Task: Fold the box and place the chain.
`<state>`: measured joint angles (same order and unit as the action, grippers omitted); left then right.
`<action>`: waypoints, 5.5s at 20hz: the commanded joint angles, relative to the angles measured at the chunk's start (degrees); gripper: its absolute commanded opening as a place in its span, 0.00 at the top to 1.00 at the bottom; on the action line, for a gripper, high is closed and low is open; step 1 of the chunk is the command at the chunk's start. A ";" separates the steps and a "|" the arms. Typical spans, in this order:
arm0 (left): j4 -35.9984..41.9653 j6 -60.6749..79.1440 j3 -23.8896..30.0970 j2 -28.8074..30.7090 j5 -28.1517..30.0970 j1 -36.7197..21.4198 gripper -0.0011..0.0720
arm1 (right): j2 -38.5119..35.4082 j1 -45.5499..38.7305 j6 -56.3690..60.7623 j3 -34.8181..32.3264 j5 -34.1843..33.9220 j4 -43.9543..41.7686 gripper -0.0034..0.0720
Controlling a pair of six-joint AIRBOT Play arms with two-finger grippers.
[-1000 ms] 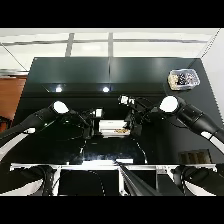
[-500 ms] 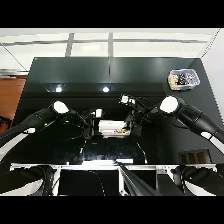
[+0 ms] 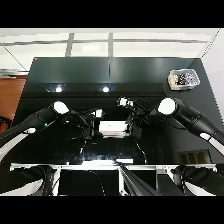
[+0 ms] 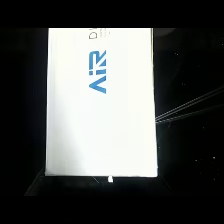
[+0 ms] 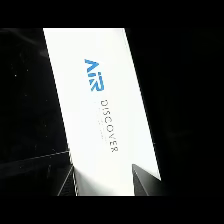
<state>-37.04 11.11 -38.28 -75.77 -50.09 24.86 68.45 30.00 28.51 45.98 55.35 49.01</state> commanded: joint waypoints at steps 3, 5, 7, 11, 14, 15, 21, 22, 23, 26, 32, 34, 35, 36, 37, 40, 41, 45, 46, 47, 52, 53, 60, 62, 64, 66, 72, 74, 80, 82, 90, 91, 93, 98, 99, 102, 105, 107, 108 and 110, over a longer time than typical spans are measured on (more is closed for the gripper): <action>0.02 -0.04 -0.02 -0.04 -0.11 0.04 0.30 | 0.04 0.39 0.44 0.00 -0.33 0.90 0.39; 0.02 -0.04 -0.02 -0.04 -0.11 0.04 0.30 | 0.04 0.39 0.44 -0.13 -0.74 1.01 0.39; 0.02 -0.04 -0.02 -0.04 -0.09 0.04 0.30 | 0.04 0.39 0.57 -0.28 -0.59 0.98 0.39; 0.02 -0.04 -0.02 -0.04 -0.09 0.04 0.30 | -1.14 0.26 6.51 1.03 1.46 1.03 0.39; 0.02 -0.04 -0.02 -0.04 -0.07 0.02 0.30 | -4.20 -1.62 14.69 2.34 5.18 0.81 0.39; 0.02 -0.04 -0.02 -0.04 -0.07 0.04 0.30 | -5.07 -2.82 18.69 2.32 6.99 0.66 0.39; 0.02 -0.02 -0.02 -0.04 -0.07 0.04 0.30 | -4.50 -6.12 27.85 -4.72 7.82 -17.73 0.95; 0.02 -0.02 -0.02 -0.04 -0.07 0.02 0.30 | -3.43 -6.10 26.45 -5.95 6.80 -23.45 0.95; 0.02 -0.02 -0.02 -0.04 -0.07 0.02 0.30 | -2.19 -5.92 26.36 -6.40 5.79 -27.39 0.95; 0.02 -0.04 -0.02 -0.04 -0.07 0.02 0.30 | 2.27 -5.07 26.36 -6.40 3.19 -32.50 0.95; 0.02 -0.02 -0.02 -0.04 -0.04 0.02 0.30 | 7.39 -4.90 28.50 -6.40 0.59 -27.39 0.94; 0.02 -0.02 -0.02 -0.04 -0.04 0.02 0.30 | 7.54 -4.90 28.76 -6.40 -0.31 -25.77 0.95; 0.02 -0.02 -0.02 -0.04 -0.04 0.02 0.30 | 7.54 -4.90 28.76 -6.40 -0.63 -25.79 0.95; 0.02 -0.02 -0.02 -0.04 -0.07 0.02 0.30 | 7.54 -4.90 28.76 -6.40 -0.90 -25.70 0.95; 0.02 -0.02 -0.02 -0.04 -0.07 0.02 0.30 | 7.54 -4.87 28.74 -6.40 -1.31 -25.03 0.95; 0.02 -0.02 -0.02 -0.04 -0.07 0.02 0.30 | 7.54 -4.87 28.63 -6.36 -1.62 -24.79 0.95; 0.02 -0.02 -0.02 -0.02 -0.07 0.02 0.30 | 7.43 -4.98 28.09 -6.27 -1.22 -24.74 0.94; -0.02 -0.02 -0.02 0.02 0.11 0.00 0.30 | 4.57 -9.09 27.58 -3.13 6.25 -24.52 0.94; -0.22 -0.04 -0.02 0.13 0.04 0.00 0.29 | 2.38 -11.37 27.61 -1.95 8.96 -24.33 0.94; -0.90 -0.13 -0.02 0.44 -0.13 0.02 0.22 | -0.33 -14.19 27.65 -0.90 11.28 -23.98 0.94; -11.91 -11.32 -1.57 5.51 -3.91 -0.94 0.01 | -15.34 -30.05 31.65 0.76 15.74 -15.82 0.94; -12.72 -11.78 -1.92 7.32 -6.54 -1.31 0.01 | -17.33 -32.70 33.14 0.76 16.46 -13.42 0.94; -3.87 -14.25 -4.35 11.50 -1.66 4.15 0.01 | -18.99 -36.54 34.95 0.68 15.37 -10.56 0.94; -4.02 -17.09 -6.34 8.44 -0.94 7.41 0.01 | -18.99 -36.54 34.95 0.68 15.04 -10.71 0.94; -4.13 -19.85 -8.81 4.76 -1.05 9.88 0.01 | -18.99 -36.52 34.95 0.68 15.30 -10.69 0.94; -4.48 -22.25 -10.54 2.16 -1.07 10.49 0.01 | -18.99 -36.54 34.95 0.68 15.37 -10.69 0.94; -5.27 -23.61 -11.91 -1.53 -1.09 10.47 0.01 | -18.99 -36.54 34.93 0.68 14.75 -10.60 0.94; -6.45 -23.61 -11.91 -1.81 -1.16 10.49 0.01 | -18.99 -36.54 34.93 0.68 13.62 -10.60 0.94; -6.43 -23.56 -11.91 -1.86 -1.27 10.49 0.01 | -18.99 -36.54 34.93 0.68 12.76 -10.60 0.94; -6.40 -23.58 -11.91 -1.86 -1.57 10.58 0.01 | -18.99 -36.54 34.93 0.68 12.76 -10.60 0.94; -10.60 -23.63 -11.89 -2.40 -0.39 13.75 0.01 | -18.99 -36.54 34.93 0.68 12.76 -10.60 0.94; -11.34 -24.50 -11.89 -3.04 0.59 14.43 0.01 | -18.99 -36.54 34.93 0.68 12.76 -10.60 0.94; -13.00 -29.07 -11.89 -4.79 4.50 16.00 0.01 | -18.99 -36.54 34.93 0.68 12.74 -10.58 0.94; -15.08 -32.65 -11.89 -6.62 12.20 20.35 0.01 | -18.99 -36.54 34.93 0.68 12.74 -10.58 0.94; -15.08 -32.65 -11.89 -6.62 12.22 20.55 0.01 | -18.99 -36.54 34.93 0.68 12.74 -10.58 0.94; -17.09 -32.68 -12.22 -5.57 8.87 20.04 0.61 | -18.99 -36.54 34.93 0.68 12.72 -10.58 0.94; -25.29 -41.90 -12.76 -0.94 7.23 17.00 0.61 | -18.99 -36.54 34.93 0.68 11.67 -10.38 0.94; -33.64 -49.94 -12.76 2.54 7.15 11.65 0.61 | -18.99 -36.54 34.93 0.68 11.39 -10.36 0.94; -36.96 -53.20 -12.76 3.85 7.21 7.96 0.61 | -18.99 -36.54 34.95 0.68 11.39 -10.38 0.94; -40.81 -58.10 -13.35 5.16 7.50 -2.38 0.61 | -18.99 -36.54 34.95 0.68 11.39 -10.38 0.94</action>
<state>-69.04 -37.54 -51.11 -73.30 -42.59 32.25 49.47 -6.50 63.42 46.63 66.98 38.68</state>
